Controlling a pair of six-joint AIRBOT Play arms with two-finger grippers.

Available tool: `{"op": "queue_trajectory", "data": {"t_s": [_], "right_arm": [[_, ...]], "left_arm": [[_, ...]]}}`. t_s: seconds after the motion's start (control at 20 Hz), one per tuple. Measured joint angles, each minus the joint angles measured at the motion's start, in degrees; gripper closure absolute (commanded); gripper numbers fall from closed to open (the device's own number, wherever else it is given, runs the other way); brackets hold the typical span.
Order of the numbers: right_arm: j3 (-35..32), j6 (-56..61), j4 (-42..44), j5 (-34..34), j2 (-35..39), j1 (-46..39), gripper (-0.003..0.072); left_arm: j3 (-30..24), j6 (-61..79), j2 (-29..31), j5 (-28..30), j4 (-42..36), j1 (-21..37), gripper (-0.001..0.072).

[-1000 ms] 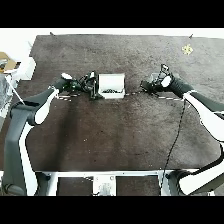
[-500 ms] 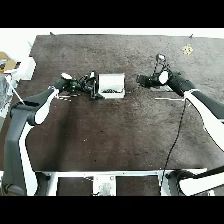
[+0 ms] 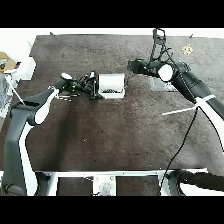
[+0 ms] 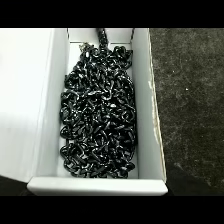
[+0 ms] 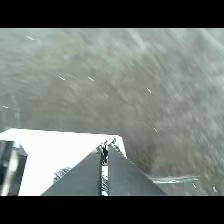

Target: Fold the box and place the chain.

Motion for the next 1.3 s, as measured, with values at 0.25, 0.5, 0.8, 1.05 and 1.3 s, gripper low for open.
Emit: {"op": "queue_trajectory", "data": {"t_s": [0.25, 0.5, 0.8, 1.05, 1.3], "right_arm": [[1.2, 0.0, -0.3, -4.7, 2.0, 5.4, 0.0683], [1.6, 0.0, -0.5, -7.6, 0.1, 8.7, 0.0683], [1.5, 0.0, -2.1, -4.3, -6.4, 8.9, 0.0682], [1.6, -1.6, -2.9, -0.7, -8.2, 6.4, 0.0684], [1.7, -4.6, -3.3, 1.5, -6.9, 4.5, 0.0506]], "left_arm": [[0.0, 0.0, 0.0, 0.0, 0.0, 0.0, 0.0434], [0.0, 0.0, 0.0, 0.0, 0.0, 0.0, 0.0434], [0.0, 0.0, 0.0, 0.0, 0.0, 0.0, 0.0434], [0.0, 0.0, 0.0, 0.0, 0.0, 0.0, 0.0434], [0.0, 0.0, 0.0, 0.0, 0.0, 0.0, 0.0434]]}}
